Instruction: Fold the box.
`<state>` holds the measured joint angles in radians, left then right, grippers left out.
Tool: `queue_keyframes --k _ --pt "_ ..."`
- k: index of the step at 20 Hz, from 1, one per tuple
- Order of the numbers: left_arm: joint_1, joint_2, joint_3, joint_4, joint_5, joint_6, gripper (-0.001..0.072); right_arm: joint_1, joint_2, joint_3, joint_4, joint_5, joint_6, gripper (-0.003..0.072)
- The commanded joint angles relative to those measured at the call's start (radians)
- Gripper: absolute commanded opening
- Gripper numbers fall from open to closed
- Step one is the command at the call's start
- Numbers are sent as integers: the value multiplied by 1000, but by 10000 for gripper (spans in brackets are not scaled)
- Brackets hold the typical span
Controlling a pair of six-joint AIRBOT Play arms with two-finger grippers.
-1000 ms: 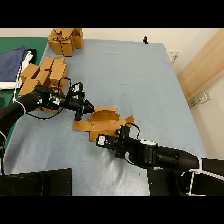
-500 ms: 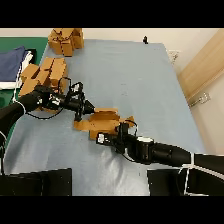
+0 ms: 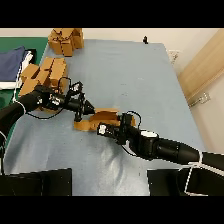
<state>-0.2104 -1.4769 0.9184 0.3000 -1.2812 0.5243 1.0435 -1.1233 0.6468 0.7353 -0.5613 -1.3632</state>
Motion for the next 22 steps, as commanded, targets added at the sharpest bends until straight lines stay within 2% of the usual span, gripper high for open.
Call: queue_keyframes --k 1,3,8,14,16,18,22 --pt "0 0 0 0 -6 0 13 -20 7 4 -5 24 47 610" --pt "0 0 0 0 -13 0 13 -48 6 3 -3 72 47 667" --pt "0 0 0 0 -22 -1 13 -121 3 3 84 126 29 665" --pt "0 0 0 0 -24 -1 13 -191 -47 5 394 225 -281 646" --pt "0 0 0 0 -23 -1 13 -213 -55 5 445 243 -363 597" --pt "0 0 0 0 -19 -1 13 -247 -62 5 472 273 -425 597" --pt "0 0 0 0 -8 -1 13 -286 -81 41 569 259 -576 593"
